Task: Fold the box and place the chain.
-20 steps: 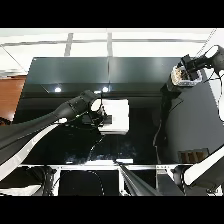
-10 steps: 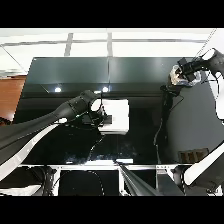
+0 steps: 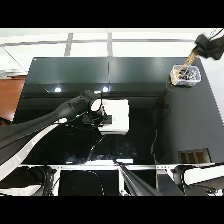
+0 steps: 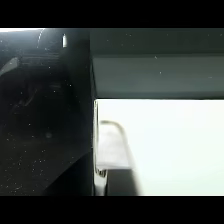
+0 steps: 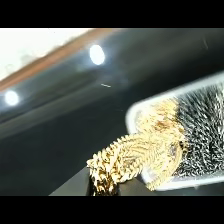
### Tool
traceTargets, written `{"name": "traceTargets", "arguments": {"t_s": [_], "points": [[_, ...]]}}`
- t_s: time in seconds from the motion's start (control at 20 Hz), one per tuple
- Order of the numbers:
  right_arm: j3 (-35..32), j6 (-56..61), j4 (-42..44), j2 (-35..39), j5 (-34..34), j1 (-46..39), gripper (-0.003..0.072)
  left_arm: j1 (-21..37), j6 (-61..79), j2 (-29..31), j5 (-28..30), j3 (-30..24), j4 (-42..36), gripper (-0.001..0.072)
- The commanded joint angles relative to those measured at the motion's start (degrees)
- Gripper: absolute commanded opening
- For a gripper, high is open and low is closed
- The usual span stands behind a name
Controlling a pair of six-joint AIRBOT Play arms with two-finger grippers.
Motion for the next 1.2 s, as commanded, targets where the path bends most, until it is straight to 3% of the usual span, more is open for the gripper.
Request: {"name": "traceTargets", "arguments": {"t_s": [0.0, 0.3, 0.55, 0.85, 1.0, 1.15], "points": [[0.0, -6.8, 0.1, 11.4, 4.0, 0.2, 0.0011, 0.0, 0.0, 0.0, 0.0, 0.0, -0.1, 0.0027], [0.0, -8.7, 9.2, 23.4, 10.1, 0.3, 0.0011, 0.0, 0.0, 0.0, 0.0, 0.0, -0.1, 0.0027], [-2.5, -9.7, 9.6, 32.6, 13.5, 5.6, 0.0011, 0.0, 0.0, 0.0, 0.0, 0.0, -0.1, 0.0027], [-4.2, -14.2, 17.3, 34.4, 26.4, 18.2, 0.0011, 0.0, 0.0, 0.0, 0.0, 0.0, 0.0, 0.0027], [-10.2, -14.4, 20.6, 34.4, 25.6, 24.0, 0.0011, 0.0, 0.0, 0.0, 0.0, 0.0, 0.0, 0.0027], [-17.9, -14.6, 23.7, 34.4, 18.8, 28.4, 0.0011, 0.0, 0.0, 0.0, 0.0, 0.0, 0.0, 0.0027]]}}
